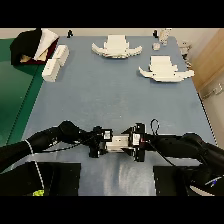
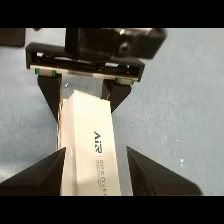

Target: Fold the box.

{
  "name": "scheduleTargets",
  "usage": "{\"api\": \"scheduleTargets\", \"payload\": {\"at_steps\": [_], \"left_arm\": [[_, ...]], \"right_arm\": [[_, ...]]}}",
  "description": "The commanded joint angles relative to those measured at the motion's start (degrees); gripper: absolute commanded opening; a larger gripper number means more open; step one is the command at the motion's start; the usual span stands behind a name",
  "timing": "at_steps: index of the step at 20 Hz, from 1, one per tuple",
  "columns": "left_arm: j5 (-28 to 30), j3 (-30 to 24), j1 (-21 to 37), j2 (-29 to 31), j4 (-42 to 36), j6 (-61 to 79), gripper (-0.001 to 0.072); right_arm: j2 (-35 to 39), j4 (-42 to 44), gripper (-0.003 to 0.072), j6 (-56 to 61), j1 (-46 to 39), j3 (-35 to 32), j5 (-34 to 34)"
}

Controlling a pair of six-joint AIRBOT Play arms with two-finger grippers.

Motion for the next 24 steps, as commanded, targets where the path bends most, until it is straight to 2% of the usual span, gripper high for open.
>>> {"api": "scheduleTargets", "payload": {"at_steps": [1, 2, 3, 6, 9, 15, 24], "left_arm": [[0.07, 0.02, -0.02, -0.02, 0.00, -0.04, 0.0453], [0.07, 0.02, -0.02, -0.02, 0.00, -0.04, 0.0453], [0.07, 0.02, -0.02, -0.02, 0.02, -0.04, 0.0453], [0.07, 0.02, -0.02, -0.02, 0.02, -0.04, 0.0453], [0.07, 0.02, -0.02, -0.02, 0.02, -0.04, 0.0453], [0.07, 0.02, -0.02, -0.02, 0.02, -0.04, 0.0453], [0.07, 0.02, -0.02, -0.02, 0.02, -0.04, 0.0453]], "right_arm": [[3.30, 0.31, 0.0269, 14.75, -0.13, -0.02, -0.02], [3.43, 0.39, 0.0056, 22.10, -0.11, -0.11, 0.26], [3.23, 0.70, 0.0003, 28.41, -0.07, -0.70, 1.62], [3.28, 7.15, 0.0003, 33.48, 0.61, -5.03, 10.38], [3.41, 7.06, 0.0003, 33.59, 4.74, -8.17, 17.94], [3.34, 6.56, 0.0004, 33.46, 12.26, -12.59, 23.78], [-1.38, 5.03, 0.0004, 33.42, 12.50, -13.70, 26.53]]}}
